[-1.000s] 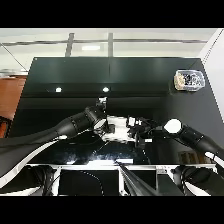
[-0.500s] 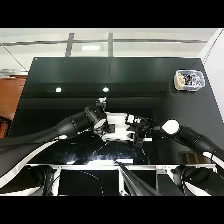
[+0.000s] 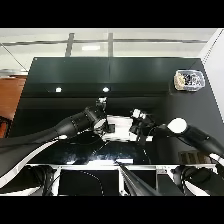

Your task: Fold the box and place the chain.

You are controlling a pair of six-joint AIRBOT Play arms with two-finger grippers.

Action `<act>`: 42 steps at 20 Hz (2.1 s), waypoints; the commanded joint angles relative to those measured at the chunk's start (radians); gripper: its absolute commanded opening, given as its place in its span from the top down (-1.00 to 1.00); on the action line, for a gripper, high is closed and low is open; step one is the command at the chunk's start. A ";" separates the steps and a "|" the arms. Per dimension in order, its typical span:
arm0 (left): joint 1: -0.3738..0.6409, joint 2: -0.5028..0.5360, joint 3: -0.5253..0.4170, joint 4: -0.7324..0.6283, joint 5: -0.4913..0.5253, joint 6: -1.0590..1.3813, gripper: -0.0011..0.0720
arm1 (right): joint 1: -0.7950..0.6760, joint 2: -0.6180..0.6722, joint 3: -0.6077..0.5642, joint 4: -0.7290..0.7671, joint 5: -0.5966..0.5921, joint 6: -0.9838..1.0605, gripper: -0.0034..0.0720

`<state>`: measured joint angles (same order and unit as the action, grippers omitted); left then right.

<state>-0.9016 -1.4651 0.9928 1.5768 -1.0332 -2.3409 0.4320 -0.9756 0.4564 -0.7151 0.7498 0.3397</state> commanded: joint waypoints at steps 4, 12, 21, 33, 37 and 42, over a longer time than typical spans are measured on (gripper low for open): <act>0.000 0.000 -0.001 0.001 0.000 0.000 0.89 | -0.391 0.190 -0.001 -0.248 0.350 0.586 0.79; 0.000 0.000 -0.001 0.001 0.002 0.000 0.89 | -0.649 0.105 -0.156 -0.151 0.331 1.021 0.80; 0.000 0.000 -0.001 0.001 0.002 -0.001 0.89 | -0.434 -0.108 -0.172 0.197 0.262 0.845 0.80; 0.000 0.000 -0.001 0.001 0.003 0.000 0.89 | -0.357 -0.108 -0.045 0.262 0.399 0.726 -0.88; 0.000 0.000 -0.001 0.001 0.003 0.000 0.89 | -0.226 -0.108 -0.001 0.252 0.286 0.797 -0.87; 0.001 0.000 -0.001 0.004 0.003 0.000 0.89 | -0.077 -0.108 0.054 0.143 0.198 0.947 -0.52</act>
<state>-0.9016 -1.4647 0.9924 1.5791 -1.0309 -2.3417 0.2794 -1.0836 0.4797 -0.5083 1.0073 1.1915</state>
